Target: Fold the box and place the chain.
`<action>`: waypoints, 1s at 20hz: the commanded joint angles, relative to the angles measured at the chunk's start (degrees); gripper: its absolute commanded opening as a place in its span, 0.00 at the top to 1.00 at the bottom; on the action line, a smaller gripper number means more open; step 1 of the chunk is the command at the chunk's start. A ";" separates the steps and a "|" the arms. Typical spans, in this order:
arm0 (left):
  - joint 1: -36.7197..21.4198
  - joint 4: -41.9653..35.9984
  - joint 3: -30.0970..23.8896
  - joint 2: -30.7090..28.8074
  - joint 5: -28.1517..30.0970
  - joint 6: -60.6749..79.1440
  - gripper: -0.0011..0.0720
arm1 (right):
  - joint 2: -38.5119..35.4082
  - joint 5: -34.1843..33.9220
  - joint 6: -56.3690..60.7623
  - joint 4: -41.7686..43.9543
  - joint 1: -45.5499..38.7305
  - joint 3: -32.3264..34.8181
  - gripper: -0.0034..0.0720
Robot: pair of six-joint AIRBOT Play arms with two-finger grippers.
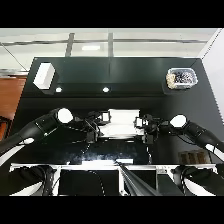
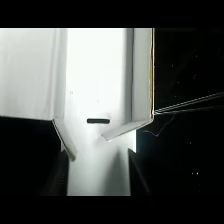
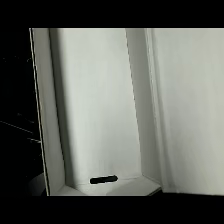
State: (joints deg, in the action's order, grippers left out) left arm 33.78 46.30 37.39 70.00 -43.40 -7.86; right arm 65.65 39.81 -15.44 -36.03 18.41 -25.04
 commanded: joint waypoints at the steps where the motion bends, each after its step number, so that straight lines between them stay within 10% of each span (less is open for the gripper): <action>1: 0.76 -6.40 -0.02 0.74 0.31 0.94 0.50 | 0.02 0.02 0.02 0.00 0.04 -0.02 0.32; 9: 1.25 -9.99 -0.02 1.62 1.77 3.48 0.79 | 0.02 0.02 0.02 0.02 0.04 -0.02 0.32; 17: 3.26 -15.72 -0.02 5.16 5.27 3.63 0.81 | 0.02 0.00 0.02 0.02 0.04 -0.02 0.32; 20: 3.26 -15.72 -0.02 5.18 5.31 3.63 0.45 | 0.02 0.00 0.00 0.02 0.04 -0.02 0.32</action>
